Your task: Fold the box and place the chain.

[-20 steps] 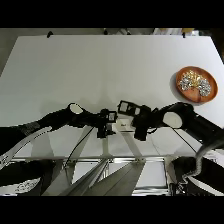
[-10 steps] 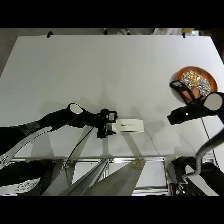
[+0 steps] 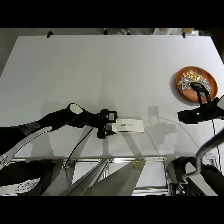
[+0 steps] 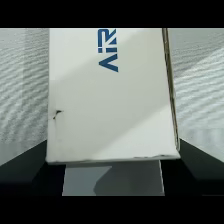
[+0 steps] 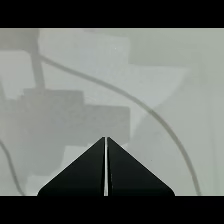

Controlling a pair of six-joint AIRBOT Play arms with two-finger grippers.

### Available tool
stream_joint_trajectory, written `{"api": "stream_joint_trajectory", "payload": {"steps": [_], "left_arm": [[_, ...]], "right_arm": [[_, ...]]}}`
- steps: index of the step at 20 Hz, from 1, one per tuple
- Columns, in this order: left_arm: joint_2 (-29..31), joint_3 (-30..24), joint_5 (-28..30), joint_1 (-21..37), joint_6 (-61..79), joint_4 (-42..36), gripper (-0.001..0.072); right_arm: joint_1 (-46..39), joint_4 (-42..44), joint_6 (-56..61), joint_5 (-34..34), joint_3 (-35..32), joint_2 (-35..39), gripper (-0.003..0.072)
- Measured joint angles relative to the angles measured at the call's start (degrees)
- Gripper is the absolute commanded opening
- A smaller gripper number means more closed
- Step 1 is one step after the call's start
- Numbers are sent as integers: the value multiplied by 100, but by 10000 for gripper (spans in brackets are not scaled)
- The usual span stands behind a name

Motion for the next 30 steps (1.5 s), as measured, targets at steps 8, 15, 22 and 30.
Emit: {"api": "stream_joint_trajectory", "payload": {"steps": [8,15,22,30], "left_arm": [[1314,0,-48,356,-1064,352,333],[3036,0,133,2361,-3346,1943,333],[3359,-9,-308,5117,-6070,3880,332],[2505,-42,-584,6288,-7364,5038,510]], "right_arm": [[-46,66,22,-96,-2,0,20],[-46,48,17,-289,-2,0,20],[-46,46,15,-420,-2,0,20],[-46,46,13,-468,-2,0,20]]}}
